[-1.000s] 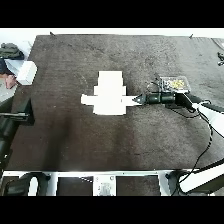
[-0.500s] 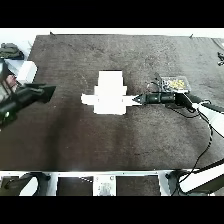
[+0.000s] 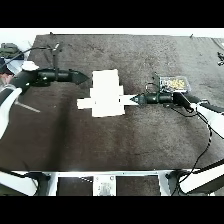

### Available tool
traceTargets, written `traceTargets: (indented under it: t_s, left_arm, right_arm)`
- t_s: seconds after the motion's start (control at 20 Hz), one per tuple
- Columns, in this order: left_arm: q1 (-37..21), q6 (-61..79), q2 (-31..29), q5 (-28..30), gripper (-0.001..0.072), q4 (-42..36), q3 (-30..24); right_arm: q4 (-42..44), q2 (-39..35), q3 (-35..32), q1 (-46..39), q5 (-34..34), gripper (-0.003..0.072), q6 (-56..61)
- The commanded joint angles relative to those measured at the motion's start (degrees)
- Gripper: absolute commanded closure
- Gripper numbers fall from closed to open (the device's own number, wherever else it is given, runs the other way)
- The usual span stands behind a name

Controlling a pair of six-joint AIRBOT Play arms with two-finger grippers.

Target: Fold the box and place the chain.

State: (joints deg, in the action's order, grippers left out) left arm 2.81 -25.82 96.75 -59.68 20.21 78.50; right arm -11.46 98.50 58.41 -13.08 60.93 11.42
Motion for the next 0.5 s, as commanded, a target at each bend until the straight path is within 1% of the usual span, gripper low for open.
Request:
traceTargets:
  t_s: [0.0,0.05,0.15,0.3,0.45]
  left_arm:
    - [2.0,-8.3,9.7,-1.1,0.0132,6.3,11.9]
    - [2.1,-8.9,11.3,-1.9,0.0132,7.8,14.3]
    - [2.6,-8.9,14.3,-4.8,0.0132,8.5,18.7]
    - [2.9,-11.3,18.8,-6.2,0.0132,9.7,24.9]
    - [3.0,-12.8,22.4,-10.3,0.0132,10.3,29.4]
  right_arm:
    - [1.9,-0.5,0.0,-0.3,0.1,0.0707,-1.4]
    - [1.8,-0.7,0.0,-0.3,0.2,0.0708,-1.4]
    - [1.8,-0.7,0.0,-0.2,0.3,0.0707,-1.4]
    - [1.7,-0.7,0.0,-0.1,0.2,0.0707,-1.4]
    - [1.7,-0.7,0.0,-0.1,0.2,0.0707,-1.4]
